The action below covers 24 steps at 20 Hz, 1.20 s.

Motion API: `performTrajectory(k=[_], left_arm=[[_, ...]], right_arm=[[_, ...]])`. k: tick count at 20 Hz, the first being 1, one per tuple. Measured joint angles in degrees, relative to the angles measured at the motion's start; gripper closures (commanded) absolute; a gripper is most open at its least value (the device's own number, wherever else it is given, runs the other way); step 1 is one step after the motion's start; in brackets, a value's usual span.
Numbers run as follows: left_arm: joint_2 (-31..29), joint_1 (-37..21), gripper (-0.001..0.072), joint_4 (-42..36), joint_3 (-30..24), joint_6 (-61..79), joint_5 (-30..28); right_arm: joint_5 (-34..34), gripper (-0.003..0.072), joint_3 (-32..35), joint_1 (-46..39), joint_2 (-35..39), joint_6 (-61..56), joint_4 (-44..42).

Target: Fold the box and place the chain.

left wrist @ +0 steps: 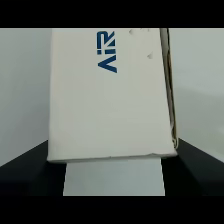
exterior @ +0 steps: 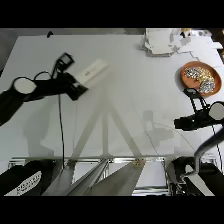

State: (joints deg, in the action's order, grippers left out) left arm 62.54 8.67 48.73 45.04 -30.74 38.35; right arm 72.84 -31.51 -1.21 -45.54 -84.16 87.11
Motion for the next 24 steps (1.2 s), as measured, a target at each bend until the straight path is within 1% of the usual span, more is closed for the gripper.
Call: performTrajectory(k=[3, 5, 8, 10, 11, 12, 13, 14, 15, 16, 18, 21, 24], left_arm=[[-1.95, -10.51, 0.0706, 10.23, -0.13, -11.87, 1.73], [-1.97, -17.05, 0.0706, 14.56, -0.68, -17.42, 3.5], [-0.7, -24.92, 0.0706, 18.01, -1.55, -22.45, 5.66], [0.59, -28.48, 0.0705, 19.54, -1.99, -24.7, 6.58], [1.29, -29.83, 0.0691, 20.65, -2.27, -25.44, 7.3], [1.97, -30.8, 0.0642, 21.88, -2.51, -26.1, 7.91], [2.62, -31.56, 0.0516, 23.12, -2.78, -26.49, 8.55], [3.1, -32.11, 0.0361, 24.09, -2.99, -26.71, 9.14], [3.45, -32.52, 0.0225, 24.52, -3.15, -26.97, 9.29], [3.74, -32.83, 0.0122, 24.94, -3.32, -27.28, 9.66], [4.04, -33.24, 0.001, 26.05, -3.52, -28.13, 10.75], [3.8, -33.51, 0.0015, 26.49, -3.65, -29.22, 11.13], [1.44, -33.57, 0.0015, 26.91, -3.67, -29.59, 11.17]], right_arm=[[0.0, 0.0648, -0.02, 0.0, 0.0, -0.02, 0.02], [0.0, 0.0648, -0.02, 0.0, 0.0, -0.02, 0.02], [0.0, 0.0648, 0.0, 0.0, 0.0, 0.0, 0.0], [0.0, 0.0648, 0.0, 0.0, 0.0, -0.02, 0.0], [0.0, 0.0648, 0.0, 0.0, 0.0, 0.0, 0.0], [0.0, 0.0648, 0.0, 0.0, 0.0, -0.02, 0.0], [-0.02, 0.0648, 0.0, 0.0, 0.0, 0.0, 0.0], [0.0, 0.0648, 0.0, 0.0, 0.0, -0.02, 0.0], [0.0, 0.0648, 0.0, 0.0, 0.0, 0.0, 0.0], [0.0, 0.0648, 0.0, 0.0, 0.0, -0.02, 0.0], [0.0, 0.0648, 0.0, 0.0, 0.0, 0.0, 0.0], [0.0, 0.0648, 0.0, 0.0, 0.0, -0.02, 0.0], [0.0, 0.0648, 0.0, -0.02, 0.0, 0.0, 0.02]])
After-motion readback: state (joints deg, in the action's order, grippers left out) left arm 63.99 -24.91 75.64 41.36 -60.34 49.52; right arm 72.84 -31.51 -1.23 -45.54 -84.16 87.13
